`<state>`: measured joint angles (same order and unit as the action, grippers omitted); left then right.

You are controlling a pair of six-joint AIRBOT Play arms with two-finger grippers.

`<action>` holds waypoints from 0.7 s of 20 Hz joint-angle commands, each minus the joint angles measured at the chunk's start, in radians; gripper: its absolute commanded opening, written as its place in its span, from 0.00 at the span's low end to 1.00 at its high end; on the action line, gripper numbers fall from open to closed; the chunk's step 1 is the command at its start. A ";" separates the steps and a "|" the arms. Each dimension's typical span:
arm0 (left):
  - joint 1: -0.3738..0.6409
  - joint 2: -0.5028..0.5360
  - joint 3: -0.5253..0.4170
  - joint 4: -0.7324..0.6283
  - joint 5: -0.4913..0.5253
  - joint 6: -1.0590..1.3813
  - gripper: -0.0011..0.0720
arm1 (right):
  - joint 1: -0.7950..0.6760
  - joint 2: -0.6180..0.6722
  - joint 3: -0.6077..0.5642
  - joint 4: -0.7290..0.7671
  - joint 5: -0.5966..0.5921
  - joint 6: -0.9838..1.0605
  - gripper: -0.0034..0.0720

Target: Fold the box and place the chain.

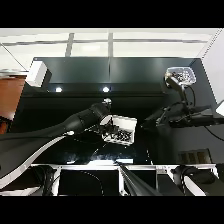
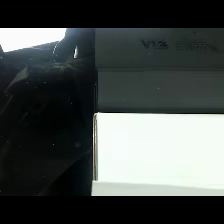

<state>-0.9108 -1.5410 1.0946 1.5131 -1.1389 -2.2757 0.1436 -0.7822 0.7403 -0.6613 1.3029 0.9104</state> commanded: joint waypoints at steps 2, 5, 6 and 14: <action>0.005 0.001 0.045 -0.010 0.003 -0.043 0.06 | -0.082 0.036 0.000 -0.005 0.064 0.005 0.77; 0.006 0.001 0.059 -0.011 -0.016 -0.066 0.43 | -0.081 0.036 0.000 -0.003 0.053 0.006 0.77; 0.007 0.001 0.063 -0.011 -0.034 -0.066 0.47 | -0.081 0.036 0.000 -0.003 0.047 0.006 0.77; 0.093 0.214 0.132 0.011 -0.232 0.405 0.98 | -0.081 0.036 0.000 -0.004 0.009 0.008 0.77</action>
<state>-0.8619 -1.4185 1.2160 1.5181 -1.2778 -2.0907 0.0628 -0.7467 0.7403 -0.6651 1.3300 0.9169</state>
